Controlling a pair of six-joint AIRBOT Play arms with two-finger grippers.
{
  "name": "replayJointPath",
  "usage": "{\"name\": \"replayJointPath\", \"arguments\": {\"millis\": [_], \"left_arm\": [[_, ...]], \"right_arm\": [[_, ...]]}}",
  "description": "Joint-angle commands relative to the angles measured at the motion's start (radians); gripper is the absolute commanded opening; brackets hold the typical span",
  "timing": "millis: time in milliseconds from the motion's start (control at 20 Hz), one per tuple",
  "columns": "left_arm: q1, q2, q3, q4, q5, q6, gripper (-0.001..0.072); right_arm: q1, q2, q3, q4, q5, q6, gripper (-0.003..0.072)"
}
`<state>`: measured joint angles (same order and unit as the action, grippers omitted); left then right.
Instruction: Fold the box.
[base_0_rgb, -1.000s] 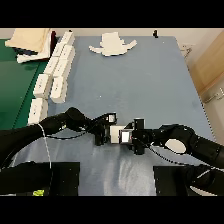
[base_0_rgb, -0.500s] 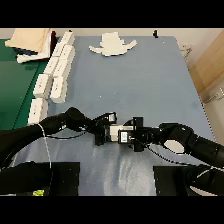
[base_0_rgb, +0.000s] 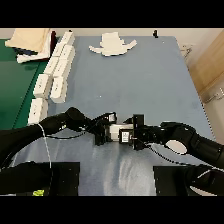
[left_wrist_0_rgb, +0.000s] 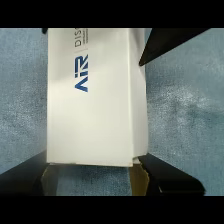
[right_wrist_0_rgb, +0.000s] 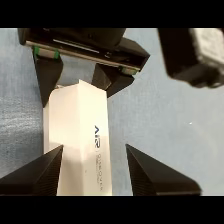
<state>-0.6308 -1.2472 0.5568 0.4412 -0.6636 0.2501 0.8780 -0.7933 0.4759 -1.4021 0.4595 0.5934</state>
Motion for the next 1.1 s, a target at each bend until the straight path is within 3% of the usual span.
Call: {"name": "replayJointPath", "arguments": {"millis": [0,200,300,500,550,850,950,1050], "left_arm": [[0.001,0.000,0.000,0.000,-0.001,-0.001,0.0452],[0.001,0.000,0.000,0.000,-0.001,-0.001,0.0452],[0.001,0.000,0.000,0.000,-0.001,-0.001,0.0452],[0.001,0.000,0.000,0.000,-0.001,-0.001,0.0452],[0.001,0.000,0.000,0.000,-0.001,-0.001,0.0452],[0.001,0.000,0.000,0.000,-0.001,-0.001,0.0452],[0.001,0.000,0.000,0.000,-0.001,-0.001,0.0452],[0.001,0.000,0.000,0.000,-0.001,-0.001,0.0452]], "right_arm": [[-0.001,0.022,0.001,-0.012,0.003,0.001,0.0585],[-0.006,0.026,0.001,-0.033,0.000,0.004,0.0583],[-0.017,0.026,0.001,-0.071,-0.015,0.017,0.0500],[-0.040,0.020,0.006,-0.083,-0.023,0.017,0.0499],[-0.040,0.014,0.006,-0.081,-0.023,0.017,0.0464],[-0.034,-0.029,0.006,0.010,-0.022,0.016,0.0443],[-0.034,-0.031,0.006,0.024,-0.011,0.016,0.0376],[-0.034,-0.031,0.006,0.035,0.009,0.016,0.0362]]}}
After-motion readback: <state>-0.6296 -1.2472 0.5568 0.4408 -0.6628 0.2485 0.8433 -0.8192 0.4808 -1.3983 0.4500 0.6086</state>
